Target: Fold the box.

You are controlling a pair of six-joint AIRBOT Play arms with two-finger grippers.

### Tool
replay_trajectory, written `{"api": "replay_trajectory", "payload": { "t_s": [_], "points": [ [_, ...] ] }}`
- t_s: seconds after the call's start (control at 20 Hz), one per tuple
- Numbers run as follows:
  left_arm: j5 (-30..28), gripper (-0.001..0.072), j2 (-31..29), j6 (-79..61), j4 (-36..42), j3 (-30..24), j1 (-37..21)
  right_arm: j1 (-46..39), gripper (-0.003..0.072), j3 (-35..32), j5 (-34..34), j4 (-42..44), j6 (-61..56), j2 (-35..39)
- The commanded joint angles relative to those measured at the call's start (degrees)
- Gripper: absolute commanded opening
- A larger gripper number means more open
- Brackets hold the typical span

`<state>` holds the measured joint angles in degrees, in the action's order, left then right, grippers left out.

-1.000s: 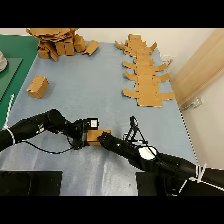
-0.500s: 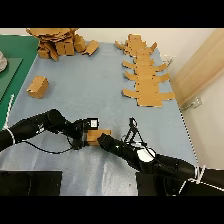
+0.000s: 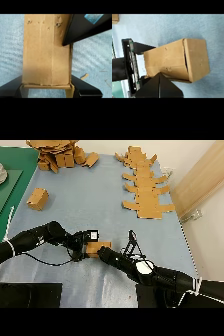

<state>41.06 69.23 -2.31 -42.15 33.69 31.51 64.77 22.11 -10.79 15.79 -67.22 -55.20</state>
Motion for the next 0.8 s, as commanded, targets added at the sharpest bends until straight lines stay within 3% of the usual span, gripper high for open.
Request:
{"api": "replay_trajectory", "payload": {
  "t_s": [0.0,0.1,0.25,0.35,0.45,0.55,0.75],
  "points": [
    [0.02,0.0223,-0.04,0.0,-0.02,0.07,-0.07,0.0,-0.0001,0.13,-0.35,-0.85,0.04,1.38],
    [-0.02,0.0223,-0.04,0.0,-0.02,0.07,-0.07,-0.04,0.0,0.04,-2.75,-2.62,0.33,5.25],
    [-0.02,0.0223,-0.04,0.0,-0.02,0.07,-0.07,-0.17,0.0,0.0,-14.29,-2.32,7.65,13.27],
    [-0.02,0.0223,-0.04,0.0,-0.02,0.07,-0.07,-0.31,0.0001,0.0,-26.21,3.5,17.27,17.99],
    [-0.02,0.0223,-0.04,0.0,-0.02,0.07,-0.07,-2.49,0.0001,0.0,-33.99,13.42,29.79,20.61],
    [0.0,0.0223,-0.04,0.0,-0.02,0.07,-0.07,-5.01,0.0001,0.04,-34.58,17.18,36.83,21.46],
    [-0.04,0.0223,-0.04,0.0,-0.02,0.07,-0.07,-5.49,0.0001,0.07,-31.01,17.03,36.89,21.7]
  ]
}}
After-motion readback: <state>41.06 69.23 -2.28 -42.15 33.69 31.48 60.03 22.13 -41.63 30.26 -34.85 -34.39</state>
